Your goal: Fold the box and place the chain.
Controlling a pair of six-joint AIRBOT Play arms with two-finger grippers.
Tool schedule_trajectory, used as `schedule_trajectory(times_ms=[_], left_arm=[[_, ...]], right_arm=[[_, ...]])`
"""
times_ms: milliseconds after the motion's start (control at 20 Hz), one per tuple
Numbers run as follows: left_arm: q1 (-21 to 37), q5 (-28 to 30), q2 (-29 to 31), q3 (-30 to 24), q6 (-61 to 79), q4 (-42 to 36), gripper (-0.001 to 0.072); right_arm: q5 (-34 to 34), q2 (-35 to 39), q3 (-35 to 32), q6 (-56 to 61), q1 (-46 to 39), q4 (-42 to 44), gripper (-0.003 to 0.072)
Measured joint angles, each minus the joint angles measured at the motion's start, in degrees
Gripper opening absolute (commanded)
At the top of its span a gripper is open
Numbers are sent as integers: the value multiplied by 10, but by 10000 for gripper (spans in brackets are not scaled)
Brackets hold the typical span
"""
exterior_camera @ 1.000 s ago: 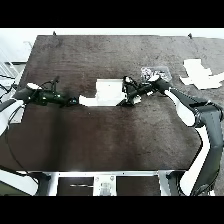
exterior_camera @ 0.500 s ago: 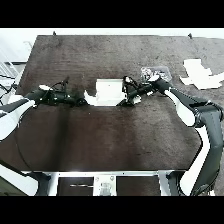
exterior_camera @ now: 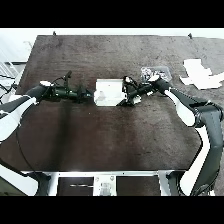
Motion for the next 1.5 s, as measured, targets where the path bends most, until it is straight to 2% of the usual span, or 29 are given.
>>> schedule_trajectory(times_ms=[500, 750, 1000, 1500], left_arm=[[-33, 23, 4, 4, -6, -19, 346], [-43, 35, 5, 14, -32, -2, 346], [-73, 40, 5, 62, -126, 108, 345], [-156, 7, 6, 167, -381, 411, 344]], right_arm=[[0, 0, 0, 0, 0, 0, 586], [0, 0, 0, 0, 0, 0, 586], [0, 0, 0, 0, 0, 0, 586], [0, 0, 0, 0, 0, 0, 586]])
